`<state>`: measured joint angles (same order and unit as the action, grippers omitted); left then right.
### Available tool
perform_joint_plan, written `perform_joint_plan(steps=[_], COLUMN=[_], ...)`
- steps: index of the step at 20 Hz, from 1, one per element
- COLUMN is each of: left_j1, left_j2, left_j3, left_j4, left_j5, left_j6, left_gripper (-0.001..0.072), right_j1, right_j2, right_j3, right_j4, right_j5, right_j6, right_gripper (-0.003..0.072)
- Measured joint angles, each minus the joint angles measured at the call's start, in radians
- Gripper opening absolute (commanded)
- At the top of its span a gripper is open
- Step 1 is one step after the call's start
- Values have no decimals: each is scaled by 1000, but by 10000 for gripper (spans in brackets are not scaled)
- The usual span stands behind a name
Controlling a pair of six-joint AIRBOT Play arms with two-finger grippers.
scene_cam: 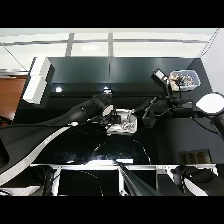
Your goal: Fold the box and place the chain.
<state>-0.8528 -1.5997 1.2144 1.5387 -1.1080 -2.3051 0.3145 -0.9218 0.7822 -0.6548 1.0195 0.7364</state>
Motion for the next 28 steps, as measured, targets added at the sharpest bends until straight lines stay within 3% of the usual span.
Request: perform_joint_plan(steps=[4, 8, 9, 10, 11, 12, 16, 21, 25, 28], left_j1=[0, 0, 0, 0, 0, 0, 0, 8, 89, 232], left_j2=[0, 0, 0, 0, 0, 0, 18, 111, 229, 337], left_j3=[0, 0, 0, 3, 7, 14, 63, 80, -8, -142], left_j4=[-5, -6, -6, -7, -7, -7, 21, 82, 129, 31], left_j5=[0, 0, 0, -1, -3, -11, -67, -154, -193, -142], left_j6=[0, 0, -3, -10, -19, -27, -5, 266, 497, 692], left_gripper=[31, 42, 146, 316, 387, 403, 410, 410, 410, 408], right_j1=[-41, -169, -203, -231, -255, -270, -303, -313, -315, -315], right_j2=[-6, 28, 40, 49, 58, 63, 74, 77, 77, 77], right_j3=[31, 83, 90, 95, 98, 101, 106, 107, 107, 107], right_j4=[-54, -135, -146, -155, -162, -165, -177, -183, -188, -191], right_j5=[54, 183, 208, 225, 240, 251, 268, 261, 242, 224], right_j6=[13, 24, 24, 29, 32, 35, 43, 44, 46, 51], right_gripper=[277, 276, 277, 276, 276, 276, 276, 276, 276, 276])
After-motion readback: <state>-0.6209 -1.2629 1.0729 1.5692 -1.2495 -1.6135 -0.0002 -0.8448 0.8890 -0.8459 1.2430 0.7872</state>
